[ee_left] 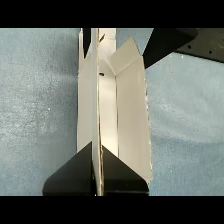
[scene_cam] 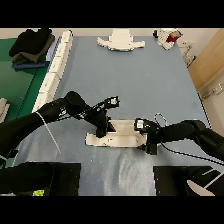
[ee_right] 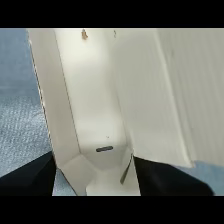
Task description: Fold the box.
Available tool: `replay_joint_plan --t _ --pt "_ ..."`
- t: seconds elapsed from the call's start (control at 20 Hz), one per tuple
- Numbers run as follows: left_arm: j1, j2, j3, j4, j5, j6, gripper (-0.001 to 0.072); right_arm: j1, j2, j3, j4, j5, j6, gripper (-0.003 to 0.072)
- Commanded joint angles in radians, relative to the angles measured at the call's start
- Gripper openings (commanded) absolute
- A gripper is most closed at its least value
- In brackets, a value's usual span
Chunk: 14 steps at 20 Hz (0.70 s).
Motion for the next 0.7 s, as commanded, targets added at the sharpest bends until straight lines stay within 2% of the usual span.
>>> replay_joint_plan --t 0.0,0.65 --pt "0.000 0.001 0.001 0.000 0.000 0.000 0.0015 -0.048 -0.058 -0.006 0.098 -0.020 -0.158 0.0720" --pt "0.000 0.001 0.001 0.000 0.000 0.000 0.0015 -0.046 -0.067 -0.005 0.064 0.009 -0.167 0.0720"
